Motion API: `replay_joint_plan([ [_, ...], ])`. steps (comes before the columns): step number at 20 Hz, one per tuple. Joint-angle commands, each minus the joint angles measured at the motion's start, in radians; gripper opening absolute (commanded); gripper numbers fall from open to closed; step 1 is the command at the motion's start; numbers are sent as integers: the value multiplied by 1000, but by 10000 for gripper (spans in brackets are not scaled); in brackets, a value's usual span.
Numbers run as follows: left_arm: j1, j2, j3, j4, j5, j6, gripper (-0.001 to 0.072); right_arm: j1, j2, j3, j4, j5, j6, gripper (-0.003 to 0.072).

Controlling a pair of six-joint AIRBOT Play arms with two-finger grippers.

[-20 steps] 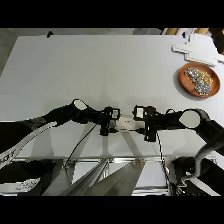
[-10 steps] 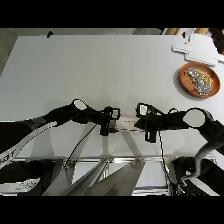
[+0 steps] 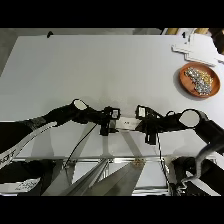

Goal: Fold the box and place the chain.

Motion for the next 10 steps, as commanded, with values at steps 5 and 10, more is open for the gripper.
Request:
replay_joint_plan([
  [5,0,0,1,0,0,0,169,-1,-31,-5,-16,-7,3,21],
  [10,0,0,1,0,0,0,169,-1,-31,-20,-19,-25,3,21],
])
